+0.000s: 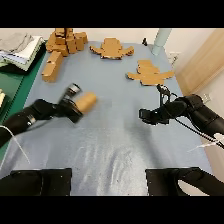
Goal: Fold the box.
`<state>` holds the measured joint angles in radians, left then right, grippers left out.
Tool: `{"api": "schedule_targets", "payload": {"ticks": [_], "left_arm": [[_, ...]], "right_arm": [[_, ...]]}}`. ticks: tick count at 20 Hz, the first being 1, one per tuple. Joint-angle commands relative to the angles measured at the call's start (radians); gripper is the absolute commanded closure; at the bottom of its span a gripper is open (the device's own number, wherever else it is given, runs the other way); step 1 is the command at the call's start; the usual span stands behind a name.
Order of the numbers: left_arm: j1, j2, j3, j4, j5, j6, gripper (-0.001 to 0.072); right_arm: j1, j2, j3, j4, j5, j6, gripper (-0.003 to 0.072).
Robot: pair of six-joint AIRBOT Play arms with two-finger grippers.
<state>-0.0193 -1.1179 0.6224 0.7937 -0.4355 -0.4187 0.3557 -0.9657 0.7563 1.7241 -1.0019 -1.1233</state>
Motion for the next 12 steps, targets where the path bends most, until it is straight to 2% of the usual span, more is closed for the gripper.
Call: {"api": "schedule_targets", "payload": {"ticks": [1,4,6,9,12], "left_arm": [[0.312,-0.087,0.096,0.080,0.010,-0.160,0.0262],[0.460,-0.237,0.283,0.083,-0.070,-0.222,0.0262],[0.502,-0.325,0.394,0.083,-0.095,-0.259,0.0262],[0.504,-0.429,0.510,0.090,-0.125,-0.261,0.0262],[0.481,-0.490,0.557,0.090,-0.138,-0.250,0.0262]], "right_arm": [[-0.001,0.000,0.001,0.001,-0.001,0.000,0.0681],[-0.001,0.000,0.001,0.001,-0.001,0.000,0.0682],[-0.001,0.000,0.001,0.001,-0.001,0.000,0.0682],[-0.001,0.000,0.001,0.000,-0.001,0.000,0.0681],[-0.001,0.000,0.001,0.001,-0.001,0.000,0.0681]]}}
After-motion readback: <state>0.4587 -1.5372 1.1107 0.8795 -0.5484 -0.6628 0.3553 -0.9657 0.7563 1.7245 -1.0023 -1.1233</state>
